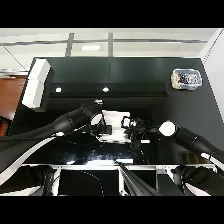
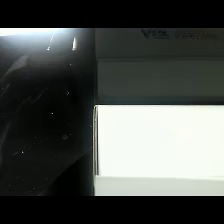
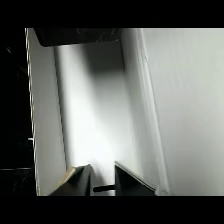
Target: Fold the box and place the chain.
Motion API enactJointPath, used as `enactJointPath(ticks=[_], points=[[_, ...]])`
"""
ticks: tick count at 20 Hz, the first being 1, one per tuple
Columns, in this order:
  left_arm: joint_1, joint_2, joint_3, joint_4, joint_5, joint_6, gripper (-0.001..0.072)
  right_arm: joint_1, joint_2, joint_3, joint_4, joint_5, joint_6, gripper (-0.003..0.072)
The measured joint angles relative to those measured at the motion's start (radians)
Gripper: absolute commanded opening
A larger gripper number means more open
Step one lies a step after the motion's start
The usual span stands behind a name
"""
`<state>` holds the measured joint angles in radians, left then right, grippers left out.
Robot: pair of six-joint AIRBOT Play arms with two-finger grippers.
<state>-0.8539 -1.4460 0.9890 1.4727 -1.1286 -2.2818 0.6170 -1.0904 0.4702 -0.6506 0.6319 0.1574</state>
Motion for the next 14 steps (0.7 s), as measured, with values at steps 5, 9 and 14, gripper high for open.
enactJointPath(ticks=[5,9,14], points=[[0.000,0.000,0.000,0.000,0.000,0.001,0.0030,-0.085,0.085,0.010,-0.089,0.097,0.264,0.0037],[0.000,0.000,0.000,0.000,-0.003,0.001,0.0030,-0.309,0.200,0.021,-0.256,0.196,0.714,0.0036],[0.000,0.000,0.000,0.002,-0.005,0.001,0.0030,-0.642,0.210,0.001,-0.385,0.329,1.189,0.0037]])
